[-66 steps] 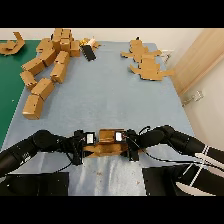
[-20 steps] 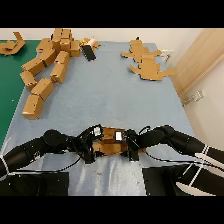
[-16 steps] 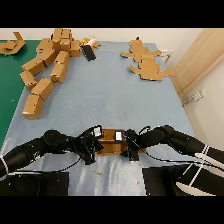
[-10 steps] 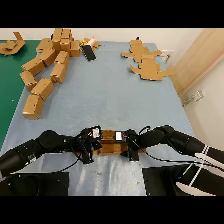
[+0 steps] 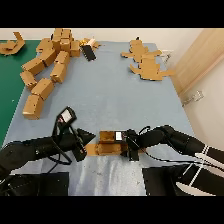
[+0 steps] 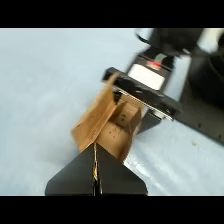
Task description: Fold the box.
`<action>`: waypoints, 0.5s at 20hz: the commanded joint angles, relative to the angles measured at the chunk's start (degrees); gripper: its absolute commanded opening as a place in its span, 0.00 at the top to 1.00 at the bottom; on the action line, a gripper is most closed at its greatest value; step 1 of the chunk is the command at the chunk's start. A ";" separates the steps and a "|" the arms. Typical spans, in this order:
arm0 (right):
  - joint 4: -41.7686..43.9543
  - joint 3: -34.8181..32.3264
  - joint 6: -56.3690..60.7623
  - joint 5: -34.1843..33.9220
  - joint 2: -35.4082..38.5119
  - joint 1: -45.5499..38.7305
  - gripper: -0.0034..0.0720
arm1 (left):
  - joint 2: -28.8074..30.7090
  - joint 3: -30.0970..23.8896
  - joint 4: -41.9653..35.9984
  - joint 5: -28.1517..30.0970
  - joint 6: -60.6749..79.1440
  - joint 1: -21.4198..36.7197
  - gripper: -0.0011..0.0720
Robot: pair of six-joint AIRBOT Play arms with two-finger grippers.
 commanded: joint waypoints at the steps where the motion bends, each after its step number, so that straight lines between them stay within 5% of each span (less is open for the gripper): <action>1: 0.00 -0.02 0.02 0.00 0.00 0.00 0.34 | 3.17 -1.42 24.37 -9.57 -56.65 6.95 0.97; 4: 0.02 -0.02 0.02 0.00 0.00 0.00 0.34 | 0.31 -2.05 35.63 -20.39 -72.85 13.79 0.97; 10: 0.02 -0.02 0.02 0.00 -0.02 0.00 0.34 | -10.97 -2.56 24.02 -20.98 -62.99 16.83 0.97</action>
